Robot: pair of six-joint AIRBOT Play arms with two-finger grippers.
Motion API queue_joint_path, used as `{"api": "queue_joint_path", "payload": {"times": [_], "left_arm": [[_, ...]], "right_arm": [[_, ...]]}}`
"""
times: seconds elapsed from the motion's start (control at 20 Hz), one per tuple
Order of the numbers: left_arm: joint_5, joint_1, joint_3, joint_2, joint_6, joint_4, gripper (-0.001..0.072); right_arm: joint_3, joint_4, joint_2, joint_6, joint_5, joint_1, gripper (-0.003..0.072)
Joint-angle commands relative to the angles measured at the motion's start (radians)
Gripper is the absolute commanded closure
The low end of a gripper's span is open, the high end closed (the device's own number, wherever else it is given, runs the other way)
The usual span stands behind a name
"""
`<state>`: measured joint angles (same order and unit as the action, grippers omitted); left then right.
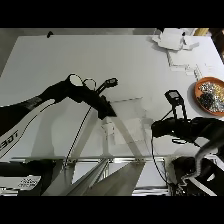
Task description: Fold the box and place the chain.
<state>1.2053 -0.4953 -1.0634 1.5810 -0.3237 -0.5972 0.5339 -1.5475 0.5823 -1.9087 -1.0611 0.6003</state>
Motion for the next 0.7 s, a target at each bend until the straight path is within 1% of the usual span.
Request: {"api": "queue_joint_path", "payload": {"times": [0.0,0.05,0.1,0.15,0.2,0.25,0.3,0.35,0.4,0.65], "left_arm": [[-0.044,-0.038,0.0,-0.118,0.033,-0.153,0.0711],[-0.066,-0.061,0.002,-0.151,0.009,-0.188,0.0711],[-0.071,-0.078,0.011,-0.173,-0.005,-0.172,0.0712],[-0.069,-0.094,0.033,-0.189,0.005,-0.132,0.0714],[-0.094,-0.113,0.076,-0.203,0.055,-0.084,0.0715],[-0.163,-0.129,0.127,-0.212,0.098,-0.056,0.0715],[-0.258,-0.143,0.178,-0.214,0.121,-0.045,0.0714],[-0.333,-0.151,0.212,-0.211,0.136,-0.046,0.0713],[-0.374,-0.154,0.234,-0.204,0.169,-0.046,0.0712],[-0.411,-0.154,0.237,-0.171,0.343,-0.046,0.0707]], "right_arm": [[0.109,-0.046,-0.001,0.114,-0.079,0.001,0.0346],[0.134,-0.064,-0.001,0.139,-0.083,0.001,0.0346],[0.148,-0.078,-0.001,0.156,-0.085,0.001,0.0347],[0.156,-0.085,-0.001,0.165,-0.094,0.001,0.0347],[0.156,-0.092,-0.002,0.164,-0.109,0.001,0.0347],[0.156,-0.091,-0.002,0.164,-0.131,0.001,0.0347],[0.156,-0.09,-0.002,0.164,-0.151,0.001,0.0347],[0.156,-0.09,-0.002,0.164,-0.164,0.001,0.0347],[0.156,-0.089,-0.002,0.164,-0.164,0.001,0.0347],[0.155,-0.043,-0.001,0.164,-0.093,0.001,0.0348]]}}
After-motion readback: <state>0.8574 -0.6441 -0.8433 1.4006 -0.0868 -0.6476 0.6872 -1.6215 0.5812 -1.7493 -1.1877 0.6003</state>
